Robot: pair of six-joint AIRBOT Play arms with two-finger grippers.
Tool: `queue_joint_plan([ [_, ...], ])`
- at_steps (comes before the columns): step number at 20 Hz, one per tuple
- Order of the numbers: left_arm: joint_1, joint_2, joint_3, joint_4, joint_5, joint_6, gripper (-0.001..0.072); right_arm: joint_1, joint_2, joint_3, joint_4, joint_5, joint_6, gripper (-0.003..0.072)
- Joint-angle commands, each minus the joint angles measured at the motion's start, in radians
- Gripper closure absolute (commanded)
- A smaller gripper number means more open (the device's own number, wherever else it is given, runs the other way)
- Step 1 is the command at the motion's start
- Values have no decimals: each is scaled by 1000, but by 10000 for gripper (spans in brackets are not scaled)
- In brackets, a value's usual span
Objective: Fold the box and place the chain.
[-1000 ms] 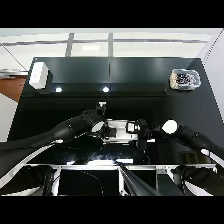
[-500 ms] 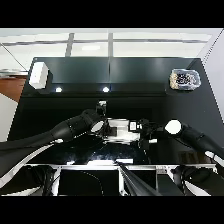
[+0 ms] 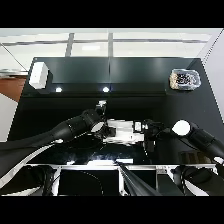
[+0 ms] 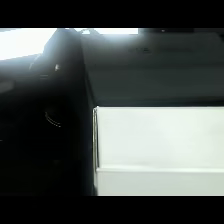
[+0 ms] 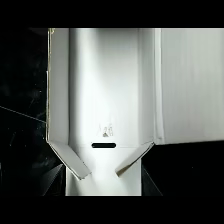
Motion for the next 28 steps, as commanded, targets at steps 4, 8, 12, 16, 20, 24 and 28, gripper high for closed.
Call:
queue_joint_plan([
  [4, -1, 0, 0, 37, -21, -18, 678, -1, -10, -1, 91, -22, -59, 149],
  [8, -1, 0, 0, 36, -21, -18, 678, 2, -37, -1, 116, -19, -59, 331],
  [12, -1, 0, 0, 21, -19, -18, 678, 74, -37, -1, 119, -70, -51, 499],
  [16, -1, 0, 0, 21, -18, -18, 678, 124, -40, -1, 190, -203, -30, 499],
  [20, -1, 0, 0, 21, -13, -18, 679, 159, -86, -1, 287, -234, -27, 499],
  [24, -1, 0, 0, 21, -13, -18, 678, 163, -100, -1, 286, -238, -16, 499],
  [28, -1, 0, 0, 21, -13, -18, 678, 163, -100, -1, 286, -244, 0, 386],
])
